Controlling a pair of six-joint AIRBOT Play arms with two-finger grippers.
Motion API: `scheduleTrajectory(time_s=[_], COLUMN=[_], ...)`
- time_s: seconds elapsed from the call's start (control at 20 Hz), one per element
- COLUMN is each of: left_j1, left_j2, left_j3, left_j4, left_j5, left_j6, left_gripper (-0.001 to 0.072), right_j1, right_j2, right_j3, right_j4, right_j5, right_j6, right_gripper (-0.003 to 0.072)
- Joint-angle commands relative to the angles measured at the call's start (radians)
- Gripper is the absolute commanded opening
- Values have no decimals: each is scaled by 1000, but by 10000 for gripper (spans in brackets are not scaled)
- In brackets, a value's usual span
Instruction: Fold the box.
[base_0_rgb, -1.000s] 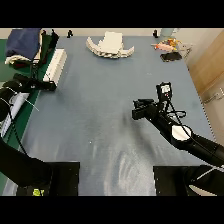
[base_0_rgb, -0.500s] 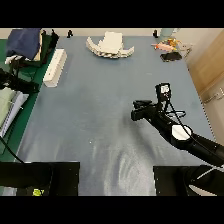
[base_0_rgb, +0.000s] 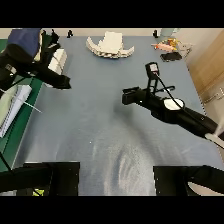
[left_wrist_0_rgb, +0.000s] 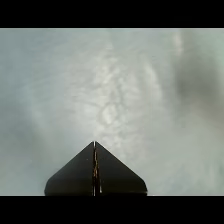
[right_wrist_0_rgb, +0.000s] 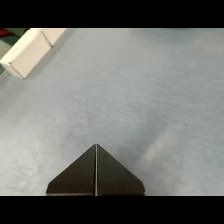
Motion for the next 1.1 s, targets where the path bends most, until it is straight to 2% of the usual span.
scheduleTrajectory(time_s=[0.0, 0.05, 0.15, 0.2, 0.25, 0.35, 0.55, 1.05], left_j1=[-190, -221, -264, -276, -282, -298, -326, -328], left_j2=[6, 6, 6, 5, 2, -15, -60, -76], left_j3=[0, 0, -2, -2, -4, -19, -54, -54], left_j4=[9, 20, 53, 70, 71, 68, 67, 67], left_j5=[103, 110, 105, 98, 89, 81, 76, 76], left_j6=[-83, -88, -138, -159, -167, -180, -188, -187], left_gripper=[14, 14, 14, 14, 14, 14, 15, 15], right_j1=[-51, -62, -82, -84, -84, -82, -76, -76], right_j2=[-204, -256, -331, -345, -345, -326, -311, -311], right_j3=[204, 264, 378, 419, 443, 463, 463, 463], right_j4=[-462, -716, -1222, -1378, -1423, -1324, -1169, -1168], right_j5=[281, 378, 666, 811, 902, 959, 931, 930], right_j6=[408, 645, 1135, 1281, 1327, 1327, 1327, 1327], right_gripper=[6, 6, 6, 5, 5, 5, 6, 6])
